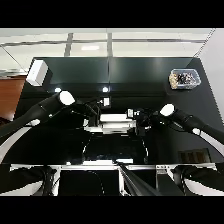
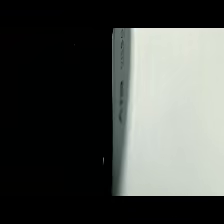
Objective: Fold the box and place the chain.
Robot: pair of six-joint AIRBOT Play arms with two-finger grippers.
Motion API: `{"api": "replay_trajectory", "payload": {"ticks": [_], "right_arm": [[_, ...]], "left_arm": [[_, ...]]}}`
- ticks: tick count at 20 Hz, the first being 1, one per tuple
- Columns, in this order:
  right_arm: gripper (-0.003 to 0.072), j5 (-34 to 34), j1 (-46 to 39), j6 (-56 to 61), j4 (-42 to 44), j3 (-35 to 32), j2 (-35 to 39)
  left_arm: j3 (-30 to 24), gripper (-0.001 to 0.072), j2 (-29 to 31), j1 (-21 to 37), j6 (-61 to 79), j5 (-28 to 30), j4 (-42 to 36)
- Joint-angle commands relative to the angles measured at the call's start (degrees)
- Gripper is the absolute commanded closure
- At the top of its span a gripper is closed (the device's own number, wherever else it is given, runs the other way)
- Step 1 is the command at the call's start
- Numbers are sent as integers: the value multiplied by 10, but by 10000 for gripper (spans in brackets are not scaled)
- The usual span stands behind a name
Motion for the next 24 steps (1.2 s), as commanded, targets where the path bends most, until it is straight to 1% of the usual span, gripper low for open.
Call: {"api": "replay_trajectory", "payload": {"ticks": [1, 3, 4, 5, 6, 7, 8, 9, 10, 11, 12, 14, 16, 18, 21, 22, 23, 24], "right_arm": [[207, -1, 0, 0, 0, 0, 0], [208, -1, 0, 0, 0, 0, 0], [208, -1, 0, 0, 0, -1, 0], [208, -1, 0, 0, 0, -1, 0], [209, -1, 0, 0, 0, 0, 0], [209, -1, 0, 0, 0, 0, 0], [336, -1, 0, 0, 0, 0, 0], [482, -1, 0, 0, 0, 0, 0], [506, -1, 0, 0, 0, 0, 0], [505, -1, 0, 0, 0, -1, 0], [506, -1, 0, 0, 0, 0, 0], [506, -1, 0, 0, 0, 0, 0], [506, -1, 0, 0, 0, -1, 0], [506, -1, 0, 0, 0, 0, 0], [506, -1, 0, 0, 0, -1, 0], [506, -1, 0, 0, 0, -1, 0], [506, -1, 0, 0, 0, -1, 0], [506, -1, 0, 0, 0, 0, 0]], "left_arm": [[2, -4, 55, 17, -149, -34, 114], [2, -2, 94, 36, -239, -83, 174], [2, 19, 110, 49, -278, -125, 184], [2, 33, 118, 62, -312, -171, 180], [2, 67, 119, 72, -357, -221, 168], [1, 254, 115, 78, -400, -262, 146], [-3, 588, 113, 78, -423, -296, 97], [-15, 682, 112, 76, -399, -306, 30], [-32, 683, 111, 68, -360, -296, -47], [-51, 683, 111, 54, -336, -266, -97], [-70, 683, 109, 31, -322, -224, -119], [-97, 682, 106, -20, -309, -123, -116], [-101, 682, 107, -52, -309, -21, -125], [-101, 681, 108, -54, -309, 86, -146], [-101, 680, 108, -32, -309, 237, -174], [-101, 680, 107, -26, -309, 267, -168], [-101, 681, 103, -18, -309, 279, -162], [-101, 681, 98, -12, -309, 276, -163]]}}
